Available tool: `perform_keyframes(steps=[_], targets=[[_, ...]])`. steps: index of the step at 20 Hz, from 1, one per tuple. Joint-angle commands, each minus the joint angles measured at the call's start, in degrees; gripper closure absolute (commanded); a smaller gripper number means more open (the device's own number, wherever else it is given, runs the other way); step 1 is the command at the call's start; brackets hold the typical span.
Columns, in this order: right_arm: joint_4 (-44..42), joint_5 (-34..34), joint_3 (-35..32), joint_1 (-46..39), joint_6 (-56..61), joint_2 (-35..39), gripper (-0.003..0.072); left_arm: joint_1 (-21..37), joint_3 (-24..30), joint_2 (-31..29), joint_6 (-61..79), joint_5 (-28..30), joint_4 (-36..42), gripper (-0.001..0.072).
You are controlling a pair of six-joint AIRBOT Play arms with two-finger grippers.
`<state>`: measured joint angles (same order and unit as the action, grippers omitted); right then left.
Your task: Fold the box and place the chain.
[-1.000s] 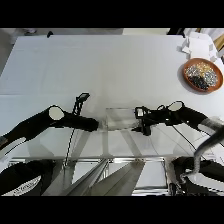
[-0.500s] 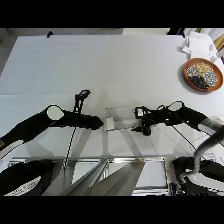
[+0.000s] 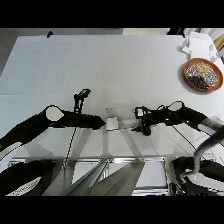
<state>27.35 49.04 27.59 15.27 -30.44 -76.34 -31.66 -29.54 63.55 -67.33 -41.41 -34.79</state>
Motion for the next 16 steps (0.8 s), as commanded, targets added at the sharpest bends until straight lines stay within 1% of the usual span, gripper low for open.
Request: perform_keyframes(steps=[1,5,8,9,10,13,14,16], targets=[[0.0,0.0,0.0,0.0,0.0,0.0,0.0286,0.0,-0.1,-1.0,0.0,0.0,0.1,0.0491],[0.0,0.0,0.0,0.0,0.0,0.0,0.0286,-0.6,-0.1,-1.0,-0.5,-0.4,1.0,0.049],[0.0,0.0,0.0,0.0,0.0,0.0,0.0286,-0.6,-0.7,-0.9,-3.9,-0.5,0.4,0.0485],[0.0,0.0,0.0,0.0,0.0,0.0,0.0286,-1.0,-1.0,-0.9,-3.9,-0.6,0.2,0.0461],[0.0,0.0,0.0,0.0,0.0,0.0,0.0286,-1.6,-1.5,-0.7,-4.6,-0.7,-0.2,0.0406],[0.0,0.0,0.0,0.0,0.0,0.0,0.0286,-3.6,-3.0,0.3,-9.7,0.5,-3.1,0.0384],[0.0,0.0,0.0,0.0,0.0,0.0,0.0286,-4.2,-3.9,0.9,-12.1,0.5,-5.1,0.0361],[0.0,0.0,0.0,0.0,0.0,0.0,0.0286,-5.0,-5.8,1.7,-19.1,0.5,-10.6,0.0361]])
